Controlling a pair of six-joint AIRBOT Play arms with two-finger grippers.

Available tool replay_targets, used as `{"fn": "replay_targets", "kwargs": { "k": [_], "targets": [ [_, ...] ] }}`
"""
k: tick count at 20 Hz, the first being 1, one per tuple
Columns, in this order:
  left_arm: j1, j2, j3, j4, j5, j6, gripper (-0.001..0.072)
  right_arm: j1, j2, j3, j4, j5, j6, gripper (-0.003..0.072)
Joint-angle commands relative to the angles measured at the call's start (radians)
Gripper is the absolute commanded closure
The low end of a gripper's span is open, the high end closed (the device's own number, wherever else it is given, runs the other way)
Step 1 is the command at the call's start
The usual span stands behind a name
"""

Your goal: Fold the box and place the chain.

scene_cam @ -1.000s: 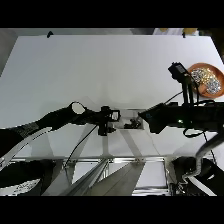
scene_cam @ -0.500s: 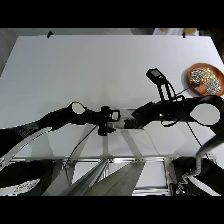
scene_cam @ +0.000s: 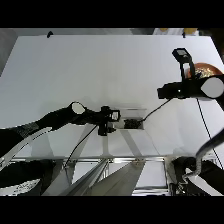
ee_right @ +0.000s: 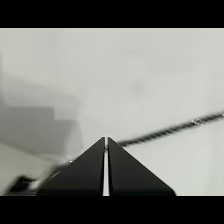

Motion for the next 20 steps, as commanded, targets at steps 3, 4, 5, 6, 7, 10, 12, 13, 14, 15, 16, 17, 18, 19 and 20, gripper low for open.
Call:
{"fn": "replay_targets", "kwargs": {
  "k": [3,4,5,6,7,10,12,13,14,15,16,17,18,19,20],
  "targets": [
    [0.000,0.001,0.000,0.000,0.000,0.000,0.0503,-0.155,-0.204,-0.038,-0.078,0.006,0.022,0.0390],
    [0.000,0.001,0.000,0.000,0.000,0.000,0.0503,-0.157,-0.232,-0.043,-0.079,-0.005,0.021,0.0390],
    [0.000,0.001,0.000,0.000,0.000,0.000,0.0503,-0.157,-0.253,-0.046,-0.079,-0.023,0.022,0.0390],
    [0.000,0.001,0.000,0.000,0.000,0.000,0.0503,-0.157,-0.274,-0.046,-0.077,-0.040,0.022,0.0390],
    [0.000,0.001,0.000,0.000,0.000,0.000,0.0503,-0.157,-0.293,-0.046,-0.076,-0.057,0.023,0.0390],
    [0.000,0.001,0.000,0.000,0.000,0.000,0.0503,-0.157,-0.338,-0.046,-0.080,-0.093,0.048,0.0391],
    [0.000,0.001,0.000,0.000,0.000,0.000,0.0503,-0.157,-0.366,-0.046,-0.080,-0.097,0.048,0.0391],
    [0.000,0.001,0.000,0.000,0.000,0.000,0.0503,-0.157,-0.381,-0.046,-0.080,-0.099,0.048,0.0391],
    [0.000,0.001,0.000,0.000,0.000,0.000,0.0503,-0.157,-0.395,-0.046,-0.080,-0.111,0.048,0.0392],
    [0.000,0.001,0.000,0.000,0.000,0.000,0.0503,-0.157,-0.404,-0.046,-0.079,-0.121,0.048,0.0396],
    [0.000,0.001,0.000,0.000,0.000,0.000,0.0503,-0.157,-0.406,-0.046,-0.079,-0.130,0.048,0.0403],
    [0.000,0.001,0.000,0.000,0.000,0.000,0.0503,-0.157,-0.406,-0.046,-0.079,-0.138,0.048,0.0464],
    [0.000,0.001,0.000,0.000,0.000,0.000,0.0503,-0.157,-0.406,-0.046,-0.079,-0.137,0.047,0.0512],
    [0.000,0.001,0.000,0.000,0.000,0.000,0.0503,-0.157,-0.406,-0.046,-0.079,-0.138,0.048,0.0514],
    [0.000,0.001,0.000,0.000,0.000,0.000,0.0503,-0.157,-0.406,-0.046,-0.079,-0.137,0.048,0.0527]
  ]
}}
